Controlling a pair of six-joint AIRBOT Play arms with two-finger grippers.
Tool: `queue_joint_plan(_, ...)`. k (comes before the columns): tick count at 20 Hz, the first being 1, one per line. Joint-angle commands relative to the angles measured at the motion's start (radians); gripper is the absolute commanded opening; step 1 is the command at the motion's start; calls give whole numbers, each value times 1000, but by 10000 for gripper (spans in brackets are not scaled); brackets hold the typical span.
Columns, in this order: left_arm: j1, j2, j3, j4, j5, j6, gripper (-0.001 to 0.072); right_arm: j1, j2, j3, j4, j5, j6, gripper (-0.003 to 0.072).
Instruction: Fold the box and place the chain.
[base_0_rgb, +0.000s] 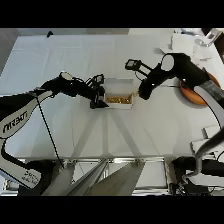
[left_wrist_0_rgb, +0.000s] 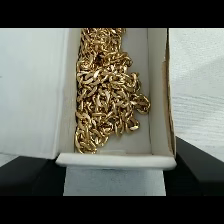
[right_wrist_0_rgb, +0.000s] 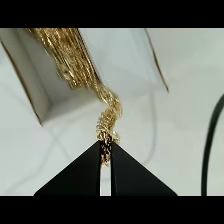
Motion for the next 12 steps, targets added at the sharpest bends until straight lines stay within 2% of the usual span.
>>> queue_joint_plan(1, 0, 0, 0, 0, 0, 0, 394, 69, 42, 0, 76, -56, 7, 13)
queue_joint_plan(5, 0, 0, 0, 0, 0, 0, 394, 164, 11, 0, 64, -124, 51, 27)
queue_joint_plan(6, 0, 0, 0, 0, 0, 0, 394, 174, 5, 0, 56, -138, 83, 152)
queue_joint_plan(7, 0, 0, 0, 0, 0, 0, 394, 179, 3, 0, 54, -141, 111, 320)
queue_joint_plan(12, 0, 0, 0, 0, 0, 0, 394, 143, 23, 24, 63, -50, 169, 327)
